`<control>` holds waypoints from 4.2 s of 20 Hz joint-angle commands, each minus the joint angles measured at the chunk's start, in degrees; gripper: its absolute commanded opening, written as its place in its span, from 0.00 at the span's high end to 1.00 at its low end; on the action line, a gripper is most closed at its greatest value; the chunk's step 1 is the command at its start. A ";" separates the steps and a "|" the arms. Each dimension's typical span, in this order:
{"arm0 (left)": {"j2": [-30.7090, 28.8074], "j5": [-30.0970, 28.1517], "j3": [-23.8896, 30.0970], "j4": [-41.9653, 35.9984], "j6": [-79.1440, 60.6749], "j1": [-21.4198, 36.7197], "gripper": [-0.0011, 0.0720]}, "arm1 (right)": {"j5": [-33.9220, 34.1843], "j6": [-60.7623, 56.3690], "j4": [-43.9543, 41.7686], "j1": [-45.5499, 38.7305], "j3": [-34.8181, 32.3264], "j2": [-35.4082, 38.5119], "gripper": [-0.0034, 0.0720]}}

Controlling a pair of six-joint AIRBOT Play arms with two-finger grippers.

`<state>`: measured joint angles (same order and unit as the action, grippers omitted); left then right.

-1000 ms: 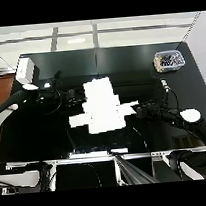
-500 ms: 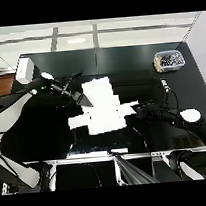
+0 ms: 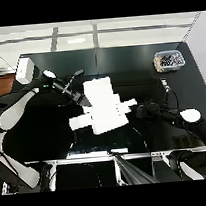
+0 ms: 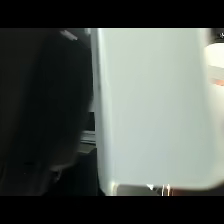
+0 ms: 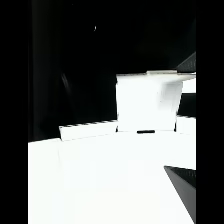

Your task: Fold the box and place the chain.

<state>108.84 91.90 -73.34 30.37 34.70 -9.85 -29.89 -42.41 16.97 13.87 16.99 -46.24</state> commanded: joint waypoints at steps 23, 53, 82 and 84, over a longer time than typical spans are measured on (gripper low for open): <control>-19.37 -24.90 11.91 11.21 -31.12 -11.39 0.96 | -20.20 15.08 40.41 -1.36 11.17 -2.25 0.16; -24.09 -40.44 21.53 8.35 -40.52 -11.61 0.95 | 3.76 48.61 22.84 14.16 6.62 -13.09 0.02; -24.09 -35.47 21.46 9.68 -40.57 -11.72 0.95 | -3.67 48.89 16.76 8.81 14.32 -13.14 0.03; -24.09 -35.50 21.46 9.66 -40.57 -11.72 0.95 | -5.75 50.27 14.67 6.67 14.32 -13.94 0.03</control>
<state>84.79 56.36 -51.81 40.05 -5.82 -21.54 -33.58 6.63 35.29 22.96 31.22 -59.55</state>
